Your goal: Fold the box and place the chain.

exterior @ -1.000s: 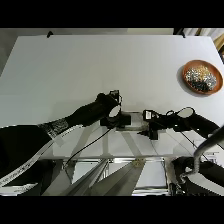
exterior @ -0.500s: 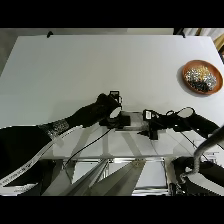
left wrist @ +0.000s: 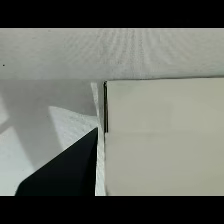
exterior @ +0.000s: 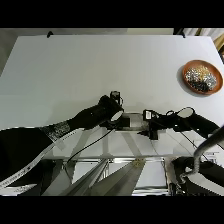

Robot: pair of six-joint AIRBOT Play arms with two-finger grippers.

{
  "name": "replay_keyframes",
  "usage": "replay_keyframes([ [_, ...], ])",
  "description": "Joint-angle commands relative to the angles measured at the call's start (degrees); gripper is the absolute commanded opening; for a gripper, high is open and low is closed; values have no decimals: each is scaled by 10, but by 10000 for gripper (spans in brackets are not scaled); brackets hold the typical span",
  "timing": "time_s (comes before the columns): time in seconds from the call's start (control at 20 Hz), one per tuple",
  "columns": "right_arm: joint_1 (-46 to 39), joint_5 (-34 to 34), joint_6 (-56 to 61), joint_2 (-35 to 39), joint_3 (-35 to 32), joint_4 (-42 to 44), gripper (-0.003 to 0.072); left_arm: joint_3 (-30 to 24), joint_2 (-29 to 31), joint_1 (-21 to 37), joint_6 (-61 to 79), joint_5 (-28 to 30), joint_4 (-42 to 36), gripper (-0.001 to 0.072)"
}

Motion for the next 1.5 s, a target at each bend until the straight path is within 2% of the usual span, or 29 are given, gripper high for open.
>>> replay_keyframes([
  [0.0, 0, 0, 0, 0, 0, 0, 343, 0, 0, -3, -1, -2, 3, 213],
  [0.3, 0, 0, 0, 0, 0, 0, 343, 0, -19, -13, 0, -17, 2, 204],
  [0.35, 0, 0, 0, 0, 0, 0, 343, 0, -19, -12, 0, -20, 2, 190],
  [0.4, 0, 0, 0, 0, 0, 0, 343, 0, -18, -12, 0, -23, 2, 111],
  [0.45, 0, 0, 0, 0, 0, 0, 343, 0, -16, -11, 0, -25, 3, 68],
  [0.55, 0, 0, 0, 0, 0, 0, 343, 0, -15, -11, 0, -23, 0, 63],
  [0.65, 0, 0, 0, 0, 0, 0, 343, 0, -10, -9, 0, -17, 0, 6],
  [0.85, 0, 0, 0, 0, 0, 0, 343, 0, -6, -7, 0, -17, 0, 7],
  [0.9, 0, 0, 0, 0, 0, 0, 343, 0, -6, -7, 0, -16, 0, 26],
  [0.95, 0, 0, 0, 0, 0, 0, 343, 0, -6, -7, 0, -15, 0, 80],
  [1.05, 0, 0, 0, 0, 0, 0, 343, 0, -6, -7, 0, -15, 0, 329],
  [1.1, 0, 0, 0, 0, 0, 0, 343, 0, -6, -7, 0, -15, 0, 370],
  [1.3, 0, 0, 0, 0, 0, 0, 343, 0, -2, -2, 0, -16, -16, 378],
  [1.45, 0, 0, 0, 0, 0, 0, 343, 0, 23, 12, 15, -15, -10, 378],
])
